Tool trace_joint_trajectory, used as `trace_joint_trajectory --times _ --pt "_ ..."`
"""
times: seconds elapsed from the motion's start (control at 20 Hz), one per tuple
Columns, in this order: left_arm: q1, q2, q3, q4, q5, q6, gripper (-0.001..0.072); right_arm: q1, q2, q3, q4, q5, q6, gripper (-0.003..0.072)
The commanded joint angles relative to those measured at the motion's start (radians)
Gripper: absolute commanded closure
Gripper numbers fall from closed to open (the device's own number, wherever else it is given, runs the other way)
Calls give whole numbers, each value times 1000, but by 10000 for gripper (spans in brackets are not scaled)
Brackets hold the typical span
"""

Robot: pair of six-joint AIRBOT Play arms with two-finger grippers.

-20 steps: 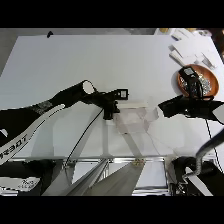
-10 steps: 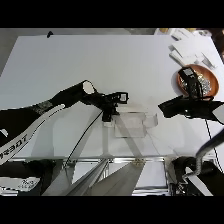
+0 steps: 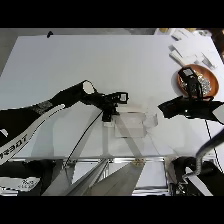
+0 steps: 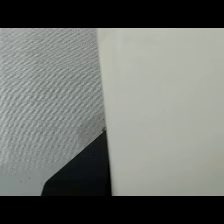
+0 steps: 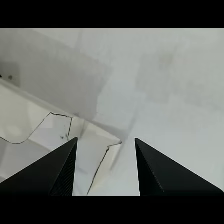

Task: Fold the box and place the chain.

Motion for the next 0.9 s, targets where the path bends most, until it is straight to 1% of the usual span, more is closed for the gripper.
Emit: trace_joint_trajectory --times 0.0,0.15,0.85 --pt "0 1 1 0 11 -4 707 1 0 1 1 12 0 293" --pt "0 1 1 -5 35 -6 707 1 0 1 0 23 0 293" --pt "1 21 1 -3 50 -9 706 1 1 1 1 23 0 293"
